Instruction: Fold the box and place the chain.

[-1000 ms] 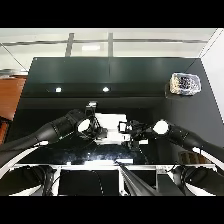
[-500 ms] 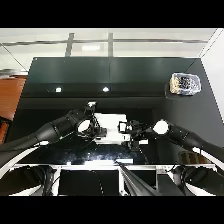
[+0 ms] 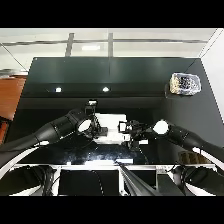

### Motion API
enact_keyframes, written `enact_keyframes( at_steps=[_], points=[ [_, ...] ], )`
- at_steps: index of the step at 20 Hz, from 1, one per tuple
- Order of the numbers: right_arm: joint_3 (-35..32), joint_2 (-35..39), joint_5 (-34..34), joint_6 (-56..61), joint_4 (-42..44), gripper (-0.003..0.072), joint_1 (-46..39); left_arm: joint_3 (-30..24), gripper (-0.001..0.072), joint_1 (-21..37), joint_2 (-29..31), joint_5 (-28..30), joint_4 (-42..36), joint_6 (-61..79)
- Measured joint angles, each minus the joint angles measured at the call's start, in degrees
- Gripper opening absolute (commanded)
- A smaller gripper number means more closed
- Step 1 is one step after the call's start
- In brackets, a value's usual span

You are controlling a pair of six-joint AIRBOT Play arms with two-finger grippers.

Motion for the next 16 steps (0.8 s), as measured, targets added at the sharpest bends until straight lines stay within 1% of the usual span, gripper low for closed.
enact_keyframes(
  at_steps=[5,6,9,10,11,16],
  points=[
    [0.0,0.0,0.02,-0.04,-0.07,0.047,0.0,0.02,0.0029,-0.76,-0.17,0.09,0.0,0.2],
    [0.0,0.0,0.02,-0.04,-0.07,0.0469,0.0,0.07,0.0056,-0.9,-0.22,0.04,0.0,0.22],
    [0.0,0.0,0.0,-0.28,-0.31,0.0469,0.0,0.61,0.041,-1.14,-0.28,-0.26,-0.61,0.2],
    [0.0,0.0,0.0,-0.26,-0.31,0.0469,0.0,0.94,0.0487,-1.14,-0.26,-0.24,-0.35,-0.48],
    [0.0,0.0,0.0,-0.24,-0.28,0.047,0.0,1.36,0.0511,-1.14,-0.26,-1.16,0.44,-1.14],
    [0.0,0.0,0.0,-0.15,-0.17,0.0469,0.0,2.78,0.0501,-1.14,-0.24,-4.74,4.26,-3.93]
  ],
)
